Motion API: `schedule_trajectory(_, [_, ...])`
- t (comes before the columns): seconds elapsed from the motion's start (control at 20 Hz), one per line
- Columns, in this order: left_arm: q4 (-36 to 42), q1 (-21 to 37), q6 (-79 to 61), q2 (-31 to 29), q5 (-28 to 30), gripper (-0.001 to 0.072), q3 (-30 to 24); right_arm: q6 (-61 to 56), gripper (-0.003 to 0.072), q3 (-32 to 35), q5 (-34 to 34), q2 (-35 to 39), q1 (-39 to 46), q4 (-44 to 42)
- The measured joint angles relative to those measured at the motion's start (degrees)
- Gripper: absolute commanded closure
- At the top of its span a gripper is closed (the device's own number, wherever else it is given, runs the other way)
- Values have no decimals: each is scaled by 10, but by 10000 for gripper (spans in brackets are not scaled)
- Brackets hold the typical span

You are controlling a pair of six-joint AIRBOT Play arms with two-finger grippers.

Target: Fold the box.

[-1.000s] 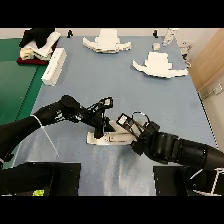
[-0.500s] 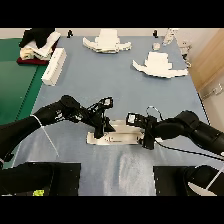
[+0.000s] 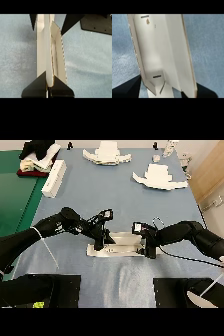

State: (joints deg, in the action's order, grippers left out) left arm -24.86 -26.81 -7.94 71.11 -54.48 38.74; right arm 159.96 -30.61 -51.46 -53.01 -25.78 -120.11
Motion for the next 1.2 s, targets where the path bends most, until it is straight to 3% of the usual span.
schedule_trajectory(0.5, [0,0,0,0,0,696,0,112,-30,7,-22,-55,45,-83])
schedule_trajectory(0.75, [0,0,0,0,0,696,0,122,-30,11,-31,-61,40,-83])
schedule_trajectory(1.2, [0,0,0,0,0,696,0,126,-24,23,13,-69,29,-60])
